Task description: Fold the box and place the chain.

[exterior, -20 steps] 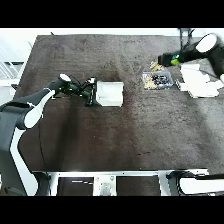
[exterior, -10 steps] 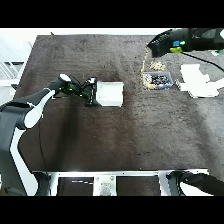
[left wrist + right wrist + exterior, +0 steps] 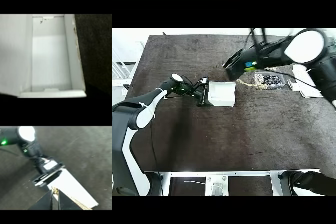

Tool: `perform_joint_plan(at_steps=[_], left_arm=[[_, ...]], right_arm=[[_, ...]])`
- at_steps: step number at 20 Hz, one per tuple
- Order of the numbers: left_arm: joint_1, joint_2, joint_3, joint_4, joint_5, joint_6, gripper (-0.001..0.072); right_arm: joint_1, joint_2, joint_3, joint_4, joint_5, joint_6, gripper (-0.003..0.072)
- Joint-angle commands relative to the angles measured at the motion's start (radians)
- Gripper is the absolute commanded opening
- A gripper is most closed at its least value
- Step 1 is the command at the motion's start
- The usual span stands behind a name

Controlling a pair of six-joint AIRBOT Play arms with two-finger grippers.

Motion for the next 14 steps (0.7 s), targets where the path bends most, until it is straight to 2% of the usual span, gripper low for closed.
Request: perform_joint_plan(at_steps=[1,3,8,14], left_arm=[[0.001,0.001,0.000,0.000,0.000,0.000,0.0479],[0.001,0.001,0.000,0.000,0.000,0.000,0.0479],[0.001,0.001,0.000,0.000,0.000,0.000,0.0479],[0.001,0.001,0.000,0.000,0.000,0.000,0.0479]], right_arm=[[0.052,-0.081,-0.002,0.033,-0.031,-0.002,0.0009],[0.055,-0.142,-0.003,0.094,-0.066,-0.020,0.0009],[0.055,-0.277,-0.004,0.189,-0.071,-0.031,0.0009],[0.043,-0.356,-0.049,0.190,-0.137,-0.031,0.0009]])
